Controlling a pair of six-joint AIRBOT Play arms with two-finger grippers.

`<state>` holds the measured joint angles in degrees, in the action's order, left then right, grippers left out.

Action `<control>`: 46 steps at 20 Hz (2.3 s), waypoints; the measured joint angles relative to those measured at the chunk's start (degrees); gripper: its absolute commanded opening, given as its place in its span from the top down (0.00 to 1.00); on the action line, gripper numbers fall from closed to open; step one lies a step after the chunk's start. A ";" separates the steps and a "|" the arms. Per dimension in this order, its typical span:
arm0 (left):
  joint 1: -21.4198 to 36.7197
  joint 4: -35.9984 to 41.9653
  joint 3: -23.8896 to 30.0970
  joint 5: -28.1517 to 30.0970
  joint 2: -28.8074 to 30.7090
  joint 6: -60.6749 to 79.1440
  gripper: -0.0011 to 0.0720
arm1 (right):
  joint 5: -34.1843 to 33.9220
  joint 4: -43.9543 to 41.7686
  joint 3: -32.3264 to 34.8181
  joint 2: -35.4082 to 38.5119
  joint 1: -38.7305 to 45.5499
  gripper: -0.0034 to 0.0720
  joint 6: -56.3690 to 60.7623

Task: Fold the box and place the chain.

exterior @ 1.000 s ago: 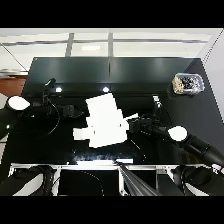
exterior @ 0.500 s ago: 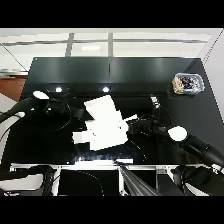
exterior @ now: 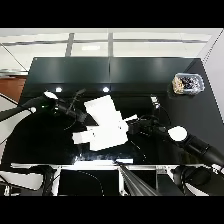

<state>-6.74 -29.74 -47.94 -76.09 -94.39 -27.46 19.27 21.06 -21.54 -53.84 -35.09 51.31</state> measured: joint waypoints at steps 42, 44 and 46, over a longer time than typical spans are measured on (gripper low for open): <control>-19.65 -11.96 6.54 27.98 16.72 27.19 0.94 | 27.93 40.61 -8.61 7.80 14.75 0.03 -22.56; -19.71 -12.07 6.60 28.44 16.39 27.28 0.94 | 25.88 39.98 -7.32 7.39 11.78 0.03 -24.30; -19.71 -12.04 6.60 28.61 15.76 27.26 0.94 | 24.98 39.60 -6.16 6.62 9.03 0.03 -27.80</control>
<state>-26.46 -41.78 -41.34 -47.48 -78.63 -0.21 44.25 60.66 -27.70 -47.22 -26.06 23.51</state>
